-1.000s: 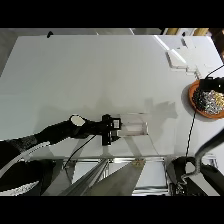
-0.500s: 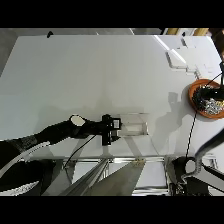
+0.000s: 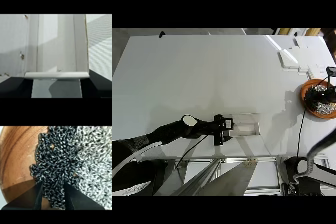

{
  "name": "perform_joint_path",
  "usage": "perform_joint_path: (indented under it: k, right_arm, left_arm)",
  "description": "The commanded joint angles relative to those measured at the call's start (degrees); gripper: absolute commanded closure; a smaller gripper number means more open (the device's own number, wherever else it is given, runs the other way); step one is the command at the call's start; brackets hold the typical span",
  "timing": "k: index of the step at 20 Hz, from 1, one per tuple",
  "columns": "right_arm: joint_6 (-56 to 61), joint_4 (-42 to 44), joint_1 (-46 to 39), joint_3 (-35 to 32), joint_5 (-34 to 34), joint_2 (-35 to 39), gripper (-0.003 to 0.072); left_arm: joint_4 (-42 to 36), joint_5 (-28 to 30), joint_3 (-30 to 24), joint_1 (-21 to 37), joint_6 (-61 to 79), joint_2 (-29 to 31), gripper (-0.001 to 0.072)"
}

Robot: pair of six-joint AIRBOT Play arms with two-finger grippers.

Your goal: Fold the box and place the chain.

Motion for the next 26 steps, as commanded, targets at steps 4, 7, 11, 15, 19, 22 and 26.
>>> perform_joint_path:
  k: [4,7,11,15,19,22,26]
  right_arm:
    - [-0.04,1.95,-0.04,0.0,-1.68,-2.19,0.043]
    - [-0.04,2.95,-0.04,0.0,-2.27,-2.25,0.049]
    - [-0.04,4.04,-0.04,0.0,-1.77,-2.25,0.0543]
    - [-0.04,4.15,-0.04,0.0,-1.64,-2.21,0.0668]
    - [-1.75,8.11,-0.04,0.02,-1.14,0.57,0.0668]
    - [-3.02,10.21,-0.04,0.02,-1.18,3.02,0.0668]
    - [-2.99,6.88,-0.07,0.0,-1.16,3.08,0.059]
  left_arm:
    - [0.02,0.0,-0.02,0.02,0.0,0.02,0.0436]
    - [0.02,0.02,-0.02,0.02,0.0,0.02,0.0436]
    - [0.02,0.02,-0.02,0.02,0.0,0.0,0.0436]
    - [0.02,0.02,-0.02,0.02,0.0,0.0,0.0436]
    - [0.02,0.0,-0.02,0.02,0.0,0.0,0.0436]
    - [0.02,0.0,-0.02,0.02,0.0,0.02,0.0436]
    - [0.02,0.02,-0.02,0.02,0.0,0.0,0.0436]
